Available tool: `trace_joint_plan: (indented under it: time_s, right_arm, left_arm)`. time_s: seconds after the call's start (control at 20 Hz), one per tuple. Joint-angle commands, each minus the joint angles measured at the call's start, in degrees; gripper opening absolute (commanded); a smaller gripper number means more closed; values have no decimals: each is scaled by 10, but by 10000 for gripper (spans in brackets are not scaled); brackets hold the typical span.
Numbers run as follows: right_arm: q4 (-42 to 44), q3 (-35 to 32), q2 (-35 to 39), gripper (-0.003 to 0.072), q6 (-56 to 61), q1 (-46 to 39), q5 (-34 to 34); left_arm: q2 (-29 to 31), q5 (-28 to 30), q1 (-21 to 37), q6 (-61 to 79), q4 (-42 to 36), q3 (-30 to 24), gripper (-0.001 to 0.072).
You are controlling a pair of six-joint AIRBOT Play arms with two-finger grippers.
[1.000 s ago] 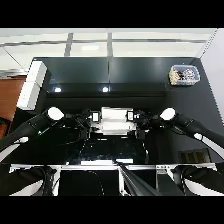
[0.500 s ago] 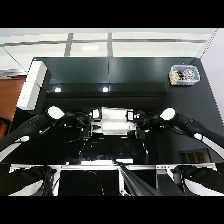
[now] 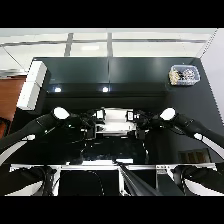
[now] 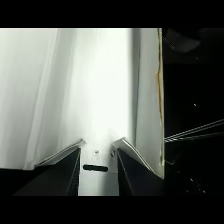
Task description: Fold the box and place the chain.
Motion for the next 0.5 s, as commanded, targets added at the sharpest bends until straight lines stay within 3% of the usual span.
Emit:
trace_joint_plan:
  time_s: [0.0, 0.1, 0.2, 0.25, 0.3, 0.35, 0.4, 0.45]
  right_arm:
    - [0, 0, 0, 134, 0, 0, 0]
    - [0, 0, 0, 134, 0, 0, 0]
    - [0, 0, 0, 134, 0, 0, 0]
    - [0, 0, 0, 134, 0, 0, 0]
    - [0, 0, 0, 133, 0, 0, 0]
    - [0, 0, 0, 134, 0, 0, 0]
    - [0, 0, 0, 134, 0, 0, 0]
    - [0, 0, 0, 134, 0, 0, 0]
  left_arm:
    - [-8, 27, -6, -3, -12, 6, 282]
    - [-8, 24, -6, -3, -12, 10, 244]
    - [-8, 17, -6, -3, -12, 11, 27]
    - [-8, 17, -6, -3, -12, 11, 27]
    - [-8, 17, -6, -3, -12, 11, 40]
    - [-8, 18, -6, -3, -12, 11, 277]
    - [-8, 18, -6, -3, -12, 11, 463]
    - [-8, 14, -6, -3, -6, 11, 315]
